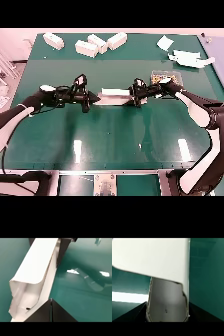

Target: Fold the box and place the chain.

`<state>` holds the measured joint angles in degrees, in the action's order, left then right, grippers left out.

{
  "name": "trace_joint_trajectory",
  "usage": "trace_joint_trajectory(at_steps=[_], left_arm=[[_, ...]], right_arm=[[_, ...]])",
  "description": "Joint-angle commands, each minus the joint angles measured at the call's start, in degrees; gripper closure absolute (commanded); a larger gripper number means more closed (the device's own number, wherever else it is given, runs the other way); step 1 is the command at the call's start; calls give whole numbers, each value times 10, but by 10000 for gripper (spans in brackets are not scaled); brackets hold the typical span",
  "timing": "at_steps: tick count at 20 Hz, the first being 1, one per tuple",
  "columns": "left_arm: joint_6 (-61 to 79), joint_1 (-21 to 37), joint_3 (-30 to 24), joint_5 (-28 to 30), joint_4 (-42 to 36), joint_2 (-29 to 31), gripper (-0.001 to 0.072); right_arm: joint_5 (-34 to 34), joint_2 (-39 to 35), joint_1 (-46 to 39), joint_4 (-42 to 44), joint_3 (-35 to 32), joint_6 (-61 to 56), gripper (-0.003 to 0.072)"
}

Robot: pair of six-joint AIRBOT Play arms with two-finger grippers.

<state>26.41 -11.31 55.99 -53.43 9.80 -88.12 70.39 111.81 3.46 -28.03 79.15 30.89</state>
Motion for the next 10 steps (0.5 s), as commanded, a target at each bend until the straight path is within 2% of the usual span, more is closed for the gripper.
trace_joint_trajectory(at_steps=[1,4,10], left_arm=[[26,-9,20,19,-47,-42,687],[21,-20,72,22,-47,-82,686],[22,-25,126,47,-46,-90,686]], right_arm=[[0,0,0,0,0,0,209],[0,0,0,0,0,0,210],[0,0,0,0,-1,0,210]])
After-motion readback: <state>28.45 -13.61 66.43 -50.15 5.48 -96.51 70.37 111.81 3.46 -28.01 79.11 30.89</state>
